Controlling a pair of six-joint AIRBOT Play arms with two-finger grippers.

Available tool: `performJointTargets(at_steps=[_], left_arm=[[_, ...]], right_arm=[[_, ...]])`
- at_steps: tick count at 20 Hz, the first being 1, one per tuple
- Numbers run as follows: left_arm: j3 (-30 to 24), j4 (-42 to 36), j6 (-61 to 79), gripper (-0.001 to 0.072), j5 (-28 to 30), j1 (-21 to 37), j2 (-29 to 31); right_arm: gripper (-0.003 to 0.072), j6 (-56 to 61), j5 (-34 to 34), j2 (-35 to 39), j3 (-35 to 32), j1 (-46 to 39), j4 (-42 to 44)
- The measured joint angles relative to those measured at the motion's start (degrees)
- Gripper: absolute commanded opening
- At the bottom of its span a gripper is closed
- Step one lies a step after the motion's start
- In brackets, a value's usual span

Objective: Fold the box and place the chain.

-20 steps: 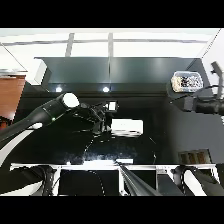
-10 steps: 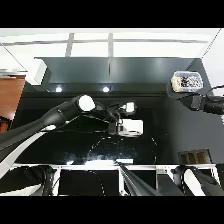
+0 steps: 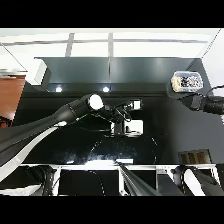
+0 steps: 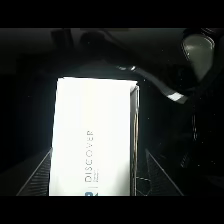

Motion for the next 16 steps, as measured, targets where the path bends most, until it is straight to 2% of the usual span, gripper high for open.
performJointTargets(at_steps=[8, 16], left_arm=[[0.20, 0.17, -1.18, 0.0716, 1.44, 0.00, -0.81], [0.20, 0.42, -1.99, 0.0717, -0.96, -0.94, -2.34]], right_arm=[[0.0009, 0.00, 0.00, 0.00, 0.00, 0.00, -0.04], [0.0010, 0.00, -0.07, 0.00, 0.00, 0.00, -0.31]])
